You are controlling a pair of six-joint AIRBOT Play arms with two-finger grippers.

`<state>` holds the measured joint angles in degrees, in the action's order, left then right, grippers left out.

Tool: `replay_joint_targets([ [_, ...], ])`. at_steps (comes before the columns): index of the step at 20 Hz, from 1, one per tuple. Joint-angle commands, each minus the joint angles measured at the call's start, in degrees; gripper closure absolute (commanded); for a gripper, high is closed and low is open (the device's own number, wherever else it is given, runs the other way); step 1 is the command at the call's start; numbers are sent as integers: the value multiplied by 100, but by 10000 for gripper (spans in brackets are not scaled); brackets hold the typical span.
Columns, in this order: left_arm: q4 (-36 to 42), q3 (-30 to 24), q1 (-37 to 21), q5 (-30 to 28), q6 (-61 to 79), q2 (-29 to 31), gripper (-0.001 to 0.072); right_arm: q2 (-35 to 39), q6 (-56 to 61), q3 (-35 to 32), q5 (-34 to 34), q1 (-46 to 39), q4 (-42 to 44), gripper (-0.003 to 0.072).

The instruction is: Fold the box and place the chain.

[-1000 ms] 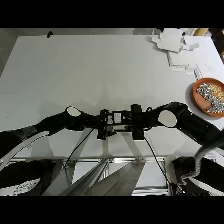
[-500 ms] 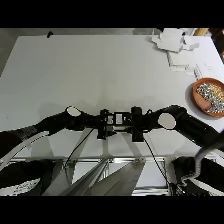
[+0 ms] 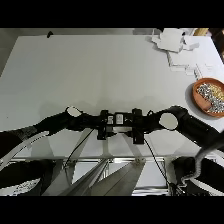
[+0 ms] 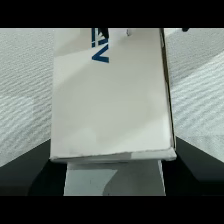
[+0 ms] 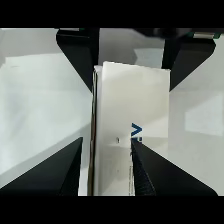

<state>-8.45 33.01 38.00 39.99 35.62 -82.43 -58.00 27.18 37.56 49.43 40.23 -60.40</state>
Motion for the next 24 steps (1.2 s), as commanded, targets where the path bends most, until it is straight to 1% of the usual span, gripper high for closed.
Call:
replay_joint_targets([
  [1,4,4,-4,-11,-4,2,434,199,0,-2,136,4,24,346],
  [6,4,4,-4,-11,-4,2,434,243,4,0,160,4,37,351],
  [8,4,2,-4,-11,-7,2,434,302,9,0,120,0,197,430],
  [11,4,4,-4,-11,-7,2,434,382,4,0,-74,0,249,433],
  [12,4,4,-4,-11,-7,2,434,380,2,0,-118,0,216,450],
  [14,4,4,-4,-11,-4,2,434,382,4,0,-140,0,214,511],
  [18,4,4,-4,-11,-7,2,434,376,20,0,-162,-2,184,535],
  [20,4,4,-4,-11,-7,2,434,332,391,0,-264,-2,-107,537],
  [21,4,4,-4,-13,-7,2,434,284,564,-2,-267,-22,-299,553],
  [22,4,4,-4,-11,-7,2,434,210,612,-2,-201,-111,-286,639],
  [23,4,4,-4,-11,-4,2,434,127,610,-2,-118,-219,-216,656],
  [24,4,4,-4,-15,-4,2,434,28,612,-2,-17,-313,-155,656],
])
